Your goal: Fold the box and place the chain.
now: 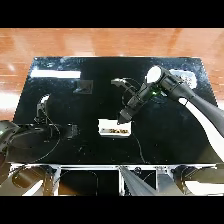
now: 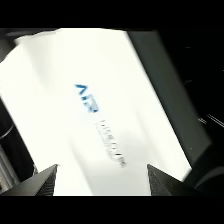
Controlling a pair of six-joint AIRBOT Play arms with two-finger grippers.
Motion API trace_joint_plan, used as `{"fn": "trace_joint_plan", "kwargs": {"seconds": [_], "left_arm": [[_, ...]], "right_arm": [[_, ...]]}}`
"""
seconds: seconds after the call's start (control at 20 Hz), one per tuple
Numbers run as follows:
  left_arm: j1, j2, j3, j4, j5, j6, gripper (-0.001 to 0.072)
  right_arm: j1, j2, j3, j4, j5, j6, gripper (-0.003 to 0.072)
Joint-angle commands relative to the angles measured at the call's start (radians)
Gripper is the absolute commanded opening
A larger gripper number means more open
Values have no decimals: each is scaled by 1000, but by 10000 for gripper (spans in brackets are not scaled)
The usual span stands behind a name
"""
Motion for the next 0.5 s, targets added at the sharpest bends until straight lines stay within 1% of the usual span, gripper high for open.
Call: {"fn": "trace_joint_plan", "kwargs": {"seconds": [0.0, 0.15, 0.35, 0.4, 0.45], "left_arm": [[1, -2, 0, -1, -9, 1, 508], [1, -9, 0, -1, -10, 1, 509], [1, -17, 0, -1, -9, 1, 509], [0, -17, 0, -1, -9, 1, 508], [0, -17, 0, -1, -9, 1, 508]], "right_arm": [[13, 0, 14, 9, 32, -33, 655], [35, 0, 13, -13, 40, -72, 655], [90, 0, 13, -139, -76, -105, 654], [106, 0, 13, -161, -89, -104, 653], [122, 0, 13, -177, -93, -112, 527]]}}
